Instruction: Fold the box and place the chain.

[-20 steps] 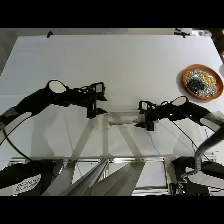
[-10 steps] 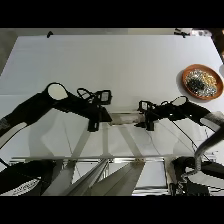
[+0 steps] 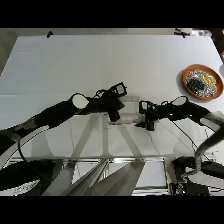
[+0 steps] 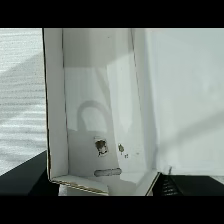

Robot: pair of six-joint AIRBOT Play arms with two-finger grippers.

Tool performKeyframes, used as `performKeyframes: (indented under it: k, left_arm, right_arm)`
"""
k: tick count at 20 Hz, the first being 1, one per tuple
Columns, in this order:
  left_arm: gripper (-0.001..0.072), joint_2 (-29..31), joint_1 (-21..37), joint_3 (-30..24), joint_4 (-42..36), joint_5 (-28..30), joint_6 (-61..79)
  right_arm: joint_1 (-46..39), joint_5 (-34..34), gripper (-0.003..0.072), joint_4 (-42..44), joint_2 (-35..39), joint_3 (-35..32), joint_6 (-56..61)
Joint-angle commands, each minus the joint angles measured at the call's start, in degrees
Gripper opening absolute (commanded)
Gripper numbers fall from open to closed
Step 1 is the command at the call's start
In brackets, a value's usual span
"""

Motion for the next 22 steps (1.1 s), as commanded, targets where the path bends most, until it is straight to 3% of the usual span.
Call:
performKeyframes:
  k: [1, 8, 11, 17, 21, 22]
  left_arm:
    - [0.0008, -3.08, -0.37, 0.04, -0.90, 5.62, -4.42]
    - [0.0008, -5.38, -0.37, 0.04, -0.87, -0.37, -6.40]
    - [0.0008, -5.55, -0.37, 0.07, -0.66, 0.31, -6.16]
    - [0.0023, 0.22, 0.09, 0.07, 2.73, -0.33, -4.55]
    - [0.0270, 8.13, 3.15, 0.07, 14.34, -10.19, -5.18]
    - [0.0283, 9.99, 4.37, 0.07, 18.10, -13.51, -6.10]
  right_arm:
    - [0.04, 0.00, 0.0444, 0.04, 0.04, -0.02, 0.00]
    - [0.04, 0.00, 0.0444, 0.04, 0.04, -0.02, 0.00]
    - [0.04, 0.00, 0.0444, 0.04, 0.04, -0.02, 0.00]
    - [0.04, 0.00, 0.0444, 0.04, 0.04, -0.02, 0.00]
    - [0.04, 0.00, 0.0444, 0.04, 0.04, -0.02, 0.00]
    - [0.04, 0.00, 0.0444, 0.04, 0.04, -0.02, 0.00]
